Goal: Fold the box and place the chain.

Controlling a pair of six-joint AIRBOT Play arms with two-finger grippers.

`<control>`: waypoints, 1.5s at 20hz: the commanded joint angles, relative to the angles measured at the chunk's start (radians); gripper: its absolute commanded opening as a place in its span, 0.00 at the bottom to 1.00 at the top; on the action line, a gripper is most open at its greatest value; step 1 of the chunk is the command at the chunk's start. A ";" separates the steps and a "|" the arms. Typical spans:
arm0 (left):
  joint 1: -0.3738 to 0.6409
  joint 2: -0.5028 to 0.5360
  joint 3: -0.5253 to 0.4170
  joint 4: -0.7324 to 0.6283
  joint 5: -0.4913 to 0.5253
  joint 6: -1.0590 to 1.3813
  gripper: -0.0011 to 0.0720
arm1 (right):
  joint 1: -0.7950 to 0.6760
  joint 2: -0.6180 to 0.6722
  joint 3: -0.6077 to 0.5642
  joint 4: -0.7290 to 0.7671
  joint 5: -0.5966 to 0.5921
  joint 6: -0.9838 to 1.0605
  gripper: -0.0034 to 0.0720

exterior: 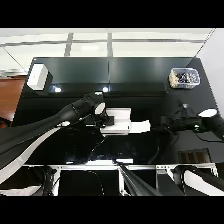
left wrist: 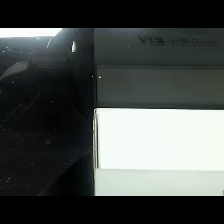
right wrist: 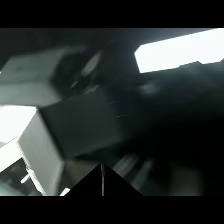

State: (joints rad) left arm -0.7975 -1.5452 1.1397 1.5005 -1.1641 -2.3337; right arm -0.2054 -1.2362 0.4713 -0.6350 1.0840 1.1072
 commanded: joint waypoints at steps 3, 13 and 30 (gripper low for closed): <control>0.001 0.000 0.001 0.001 -0.001 0.000 0.05 | 0.223 -0.148 0.032 0.291 -0.011 -0.178 0.07; 0.001 0.000 0.001 0.001 0.000 0.000 0.05 | 0.277 -0.148 0.256 0.189 0.188 -0.157 0.75; 0.001 0.000 0.001 0.001 0.000 0.000 0.05 | 0.590 -0.148 0.408 -0.196 -0.014 0.382 0.45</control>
